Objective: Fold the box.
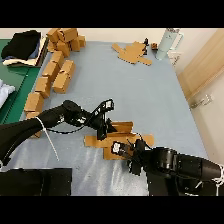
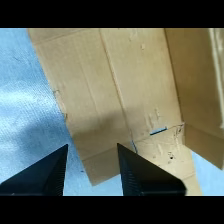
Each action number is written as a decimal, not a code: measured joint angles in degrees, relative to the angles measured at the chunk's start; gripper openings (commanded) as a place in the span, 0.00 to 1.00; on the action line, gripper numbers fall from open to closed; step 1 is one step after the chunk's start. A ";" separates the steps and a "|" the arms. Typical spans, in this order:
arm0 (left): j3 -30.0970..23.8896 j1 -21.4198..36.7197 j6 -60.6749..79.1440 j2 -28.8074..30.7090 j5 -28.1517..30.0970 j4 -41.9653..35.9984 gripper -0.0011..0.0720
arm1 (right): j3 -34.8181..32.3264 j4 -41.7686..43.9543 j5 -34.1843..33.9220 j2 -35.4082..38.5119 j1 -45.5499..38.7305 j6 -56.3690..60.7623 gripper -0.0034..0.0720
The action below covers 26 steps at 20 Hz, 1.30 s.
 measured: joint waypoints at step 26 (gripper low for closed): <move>0.00 0.00 0.00 0.00 0.00 0.00 0.03 | 2.84 -4.70 -0.83 0.44 0.15 0.07 0.69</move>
